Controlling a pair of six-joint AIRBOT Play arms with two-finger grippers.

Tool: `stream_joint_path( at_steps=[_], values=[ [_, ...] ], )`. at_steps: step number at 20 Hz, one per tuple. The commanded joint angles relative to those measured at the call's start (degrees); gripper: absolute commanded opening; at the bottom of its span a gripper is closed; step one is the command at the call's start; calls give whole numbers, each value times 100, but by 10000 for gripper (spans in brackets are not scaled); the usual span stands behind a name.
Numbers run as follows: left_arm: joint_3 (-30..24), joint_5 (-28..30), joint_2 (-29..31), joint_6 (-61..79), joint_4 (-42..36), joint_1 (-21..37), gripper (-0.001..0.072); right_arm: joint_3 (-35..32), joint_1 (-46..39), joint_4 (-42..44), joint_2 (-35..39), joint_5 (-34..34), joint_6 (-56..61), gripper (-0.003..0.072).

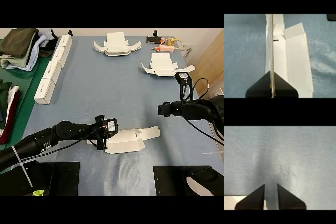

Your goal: Fold the box.

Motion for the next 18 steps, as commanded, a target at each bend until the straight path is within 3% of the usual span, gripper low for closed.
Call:
stream_joint_path(
  at_steps=[1, 4, 9, 18],
  values=[
    [-13, -57, -35, -181, 22, -20, 11, -4, 0, 52, -7, -4, 0, 241],
    [129, -225, 55, -811, 24, 122, 11, -4, 0, 59, -2, -35, 0, 241],
    [378, -1600, 63, -798, 28, 909, 12, -4, 0, 76, -4, -26, 0, 241],
    [376, -1725, -275, -452, 24, 1010, 12, -4, 2, 146, -4, -26, -2, 241]
  ],
)
